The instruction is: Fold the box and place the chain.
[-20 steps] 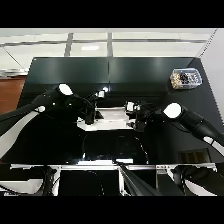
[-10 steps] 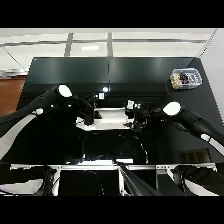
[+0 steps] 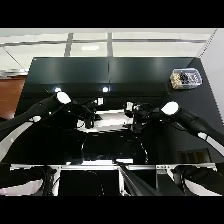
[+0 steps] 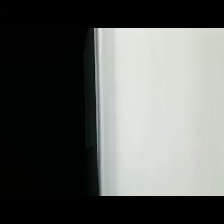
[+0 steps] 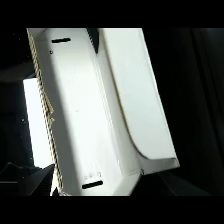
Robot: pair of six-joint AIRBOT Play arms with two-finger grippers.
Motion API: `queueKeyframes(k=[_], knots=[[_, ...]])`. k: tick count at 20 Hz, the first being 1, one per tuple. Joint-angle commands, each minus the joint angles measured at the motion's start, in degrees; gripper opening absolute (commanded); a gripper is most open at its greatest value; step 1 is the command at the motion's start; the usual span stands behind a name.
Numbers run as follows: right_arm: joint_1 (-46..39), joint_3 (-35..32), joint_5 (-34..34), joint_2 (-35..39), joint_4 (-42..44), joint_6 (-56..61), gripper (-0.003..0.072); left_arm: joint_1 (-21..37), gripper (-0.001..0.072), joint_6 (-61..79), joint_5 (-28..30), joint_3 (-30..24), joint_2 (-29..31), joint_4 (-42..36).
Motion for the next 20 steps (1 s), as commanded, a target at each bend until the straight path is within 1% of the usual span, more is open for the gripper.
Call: queueKeyframes(k=[1, 5, 9, 15, 20], knots=[[0.0, 0.1, 0.3, -1.0, 2.7, -2.8, 0.0698, 0.0, 0.0023, 0.9, -0.1, -0.2, 0.2, 0.2], [0.0, 0.0, 3.6, -3.8, 3.3, -5.4, 0.0698, 0.0, 0.0024, 0.9, -0.1, -0.2, 0.2, 0.1], [0.0, 0.0, 3.2, -7.5, 3.3, -8.3, 0.0698, 0.0, 0.0024, 0.9, -0.1, -0.2, 0.2, 0.1], [0.3, 0.3, 1.8, -7.8, 3.0, -6.8, 0.0697, 0.0, 0.0024, 0.9, -0.1, -0.2, 0.2, 0.1], [2.8, 1.6, 0.0, -9.0, -3.3, -1.5, 0.0697, 0.0, 0.0025, 0.9, -0.1, -0.2, 0.2, 0.1]])
